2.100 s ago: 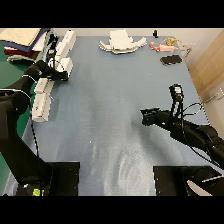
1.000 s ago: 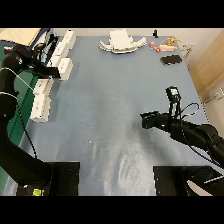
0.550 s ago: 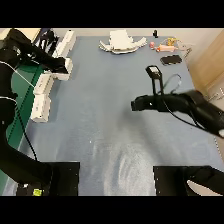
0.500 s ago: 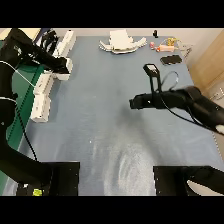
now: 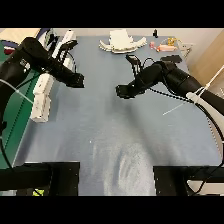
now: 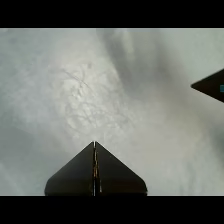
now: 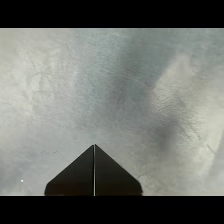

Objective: Fold the box.

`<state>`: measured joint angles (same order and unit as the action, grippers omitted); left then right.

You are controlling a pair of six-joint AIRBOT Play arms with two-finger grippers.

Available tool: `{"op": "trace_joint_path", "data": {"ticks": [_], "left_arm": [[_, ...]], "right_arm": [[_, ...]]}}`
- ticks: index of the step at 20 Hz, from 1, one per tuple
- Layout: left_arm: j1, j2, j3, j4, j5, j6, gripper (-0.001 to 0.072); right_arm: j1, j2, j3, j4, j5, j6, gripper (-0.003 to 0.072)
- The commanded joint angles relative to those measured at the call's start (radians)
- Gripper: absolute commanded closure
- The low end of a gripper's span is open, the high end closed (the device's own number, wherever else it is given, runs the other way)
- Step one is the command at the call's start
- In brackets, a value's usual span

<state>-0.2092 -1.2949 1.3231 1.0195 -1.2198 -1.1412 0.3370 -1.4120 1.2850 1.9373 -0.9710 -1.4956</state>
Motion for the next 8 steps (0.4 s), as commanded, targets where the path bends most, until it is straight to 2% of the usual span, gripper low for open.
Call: {"op": "trace_joint_path", "data": {"ticks": [1, 3, 8], "left_arm": [[-0.022, 0.083, -0.103, -0.002, 0.002, -0.013, 0.0696], [-0.022, 0.084, -0.103, -0.003, -0.05, -0.019, 0.0696], [-0.022, 0.084, -0.103, -0.002, -0.045, -0.019, 0.0696]], "right_arm": [[0.001, -0.015, 0.018, 0.023, -0.018, 0.004, 0.0683], [0.001, -0.015, 0.018, 0.023, -0.018, 0.004, 0.0683], [0.001, -0.015, 0.018, 0.023, -0.018, 0.004, 0.0683]]}}
